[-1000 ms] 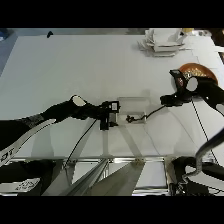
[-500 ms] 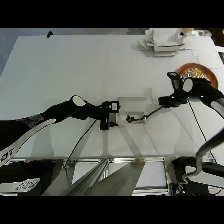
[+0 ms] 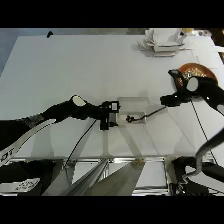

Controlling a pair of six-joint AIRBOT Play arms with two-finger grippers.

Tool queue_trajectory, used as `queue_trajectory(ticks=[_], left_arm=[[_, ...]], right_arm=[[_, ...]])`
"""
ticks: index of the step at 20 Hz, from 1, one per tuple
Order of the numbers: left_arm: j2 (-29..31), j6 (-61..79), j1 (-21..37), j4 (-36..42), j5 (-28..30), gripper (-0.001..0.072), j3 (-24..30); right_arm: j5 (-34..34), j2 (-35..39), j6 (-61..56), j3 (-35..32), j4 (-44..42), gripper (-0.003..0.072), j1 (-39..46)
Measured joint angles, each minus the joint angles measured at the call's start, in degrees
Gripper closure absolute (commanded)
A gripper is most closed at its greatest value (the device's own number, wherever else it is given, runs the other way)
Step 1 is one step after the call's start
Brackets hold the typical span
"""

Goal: Fold the box and place the chain.

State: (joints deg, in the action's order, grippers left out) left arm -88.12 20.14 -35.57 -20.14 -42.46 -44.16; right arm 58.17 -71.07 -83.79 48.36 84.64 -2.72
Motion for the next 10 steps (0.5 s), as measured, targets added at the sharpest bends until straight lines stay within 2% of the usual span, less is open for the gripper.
queue_trajectory(ticks=[4,10], left_arm=[[0.0,0.0,0.0,0.0,0.0,0.0505,-0.02],[0.0,0.02,0.0,0.0,0.0,0.0505,-0.02]], right_arm=[[3.91,12.17,2.27,0.0,-6.67,0.067,-0.04],[9.73,29.4,8.81,-0.02,-28.04,0.067,-0.07]])
